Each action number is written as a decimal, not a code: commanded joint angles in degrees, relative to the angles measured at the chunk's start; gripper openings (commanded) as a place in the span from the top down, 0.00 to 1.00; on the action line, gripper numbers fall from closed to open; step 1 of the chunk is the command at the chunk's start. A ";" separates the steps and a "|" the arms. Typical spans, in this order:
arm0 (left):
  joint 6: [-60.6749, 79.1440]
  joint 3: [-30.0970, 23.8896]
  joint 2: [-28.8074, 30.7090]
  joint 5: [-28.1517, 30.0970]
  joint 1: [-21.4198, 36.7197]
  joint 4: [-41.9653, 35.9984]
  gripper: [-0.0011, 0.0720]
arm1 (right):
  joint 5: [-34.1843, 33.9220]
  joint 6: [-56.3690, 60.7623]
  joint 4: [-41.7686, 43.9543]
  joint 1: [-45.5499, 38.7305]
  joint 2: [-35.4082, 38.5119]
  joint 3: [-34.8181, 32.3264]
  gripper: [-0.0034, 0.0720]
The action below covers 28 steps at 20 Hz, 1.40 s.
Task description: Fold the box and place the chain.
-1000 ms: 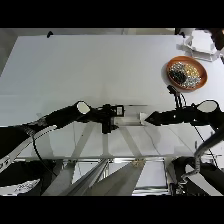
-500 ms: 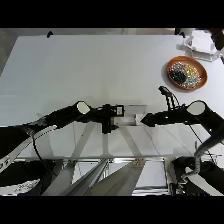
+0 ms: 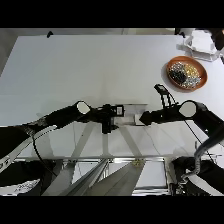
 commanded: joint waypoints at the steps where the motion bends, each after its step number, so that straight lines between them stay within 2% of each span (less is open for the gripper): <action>1: 0.02 0.02 0.04 0.02 -0.02 0.04 0.71 | 0.46 8.85 -7.23 3.63 -0.68 2.25 0.34; 7: 0.02 0.02 0.04 0.02 -0.02 0.04 0.71 | 0.61 16.81 -9.40 9.75 -6.03 3.82 0.34; 13: 0.02 0.02 0.04 0.00 -0.02 0.04 0.71 | -0.98 25.99 -16.31 13.22 -6.16 5.35 0.34; 16: 0.02 0.02 0.04 0.00 -0.02 0.02 0.71 | 0.63 29.55 -20.44 14.08 -7.41 7.58 0.35; 19: 0.02 0.02 0.04 0.00 -0.02 0.04 0.71 | 3.87 29.59 -21.11 15.47 -11.78 10.93 0.35; 24: 0.02 0.02 0.04 0.00 -0.02 0.02 0.71 | 4.02 33.40 -22.38 17.77 -13.68 11.61 0.35; 26: 0.02 0.02 0.04 0.00 -0.02 0.02 0.71 | 4.17 34.34 -22.40 17.77 -14.19 11.61 0.38; 28: 0.02 0.02 0.04 0.00 -0.02 0.04 0.71 | 4.79 34.45 -22.58 17.77 -14.80 11.61 0.50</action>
